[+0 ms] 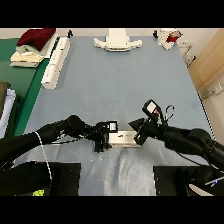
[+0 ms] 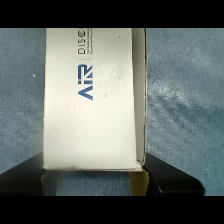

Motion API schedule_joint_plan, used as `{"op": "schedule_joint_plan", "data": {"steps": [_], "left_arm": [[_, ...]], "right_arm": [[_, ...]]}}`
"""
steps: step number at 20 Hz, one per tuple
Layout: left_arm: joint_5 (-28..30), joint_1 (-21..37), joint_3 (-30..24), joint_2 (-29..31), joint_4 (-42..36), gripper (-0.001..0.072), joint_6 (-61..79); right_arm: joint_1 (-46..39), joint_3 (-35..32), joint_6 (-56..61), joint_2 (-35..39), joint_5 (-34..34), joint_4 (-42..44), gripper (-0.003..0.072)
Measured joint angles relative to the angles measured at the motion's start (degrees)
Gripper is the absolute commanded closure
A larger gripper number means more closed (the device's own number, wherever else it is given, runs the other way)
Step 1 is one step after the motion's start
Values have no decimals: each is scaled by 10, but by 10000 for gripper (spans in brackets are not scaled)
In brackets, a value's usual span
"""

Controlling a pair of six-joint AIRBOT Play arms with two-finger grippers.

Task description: Fold the box.

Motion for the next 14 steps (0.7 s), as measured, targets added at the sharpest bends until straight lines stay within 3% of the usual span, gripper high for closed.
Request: {"op": "schedule_joint_plan", "data": {"steps": [8, 14], "left_arm": [[0, 0, 0, 0, 0, 186, 0], [0, 0, 0, 0, 0, 186, 0]], "right_arm": [[-182, 244, -44, -196, -311, -60, 681], [-240, 331, -44, -297, -400, -72, 680]]}}
